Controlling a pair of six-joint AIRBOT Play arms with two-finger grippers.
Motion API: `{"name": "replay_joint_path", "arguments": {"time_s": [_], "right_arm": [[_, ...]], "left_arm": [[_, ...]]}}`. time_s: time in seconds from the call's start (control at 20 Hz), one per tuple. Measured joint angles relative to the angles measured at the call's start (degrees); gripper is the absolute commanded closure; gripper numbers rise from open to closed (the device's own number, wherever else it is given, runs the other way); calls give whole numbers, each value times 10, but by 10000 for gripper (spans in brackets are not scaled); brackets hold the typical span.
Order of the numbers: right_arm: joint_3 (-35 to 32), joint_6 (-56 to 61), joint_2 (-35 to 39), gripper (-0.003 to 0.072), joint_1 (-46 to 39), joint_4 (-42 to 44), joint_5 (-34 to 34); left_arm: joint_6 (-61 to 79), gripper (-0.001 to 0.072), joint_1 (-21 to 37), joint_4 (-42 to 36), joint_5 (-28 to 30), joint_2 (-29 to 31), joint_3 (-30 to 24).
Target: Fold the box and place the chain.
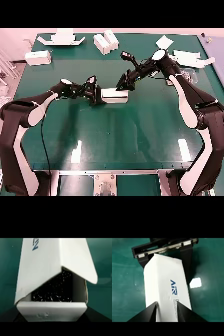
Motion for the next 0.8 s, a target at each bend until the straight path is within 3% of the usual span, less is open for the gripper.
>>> {"name": "replay_joint_path", "arguments": {"time_s": [0.8], "right_arm": [[-16,3,0,390,8,-18,-9]], "left_arm": [[0,184,0,0,-1,0,0]]}}
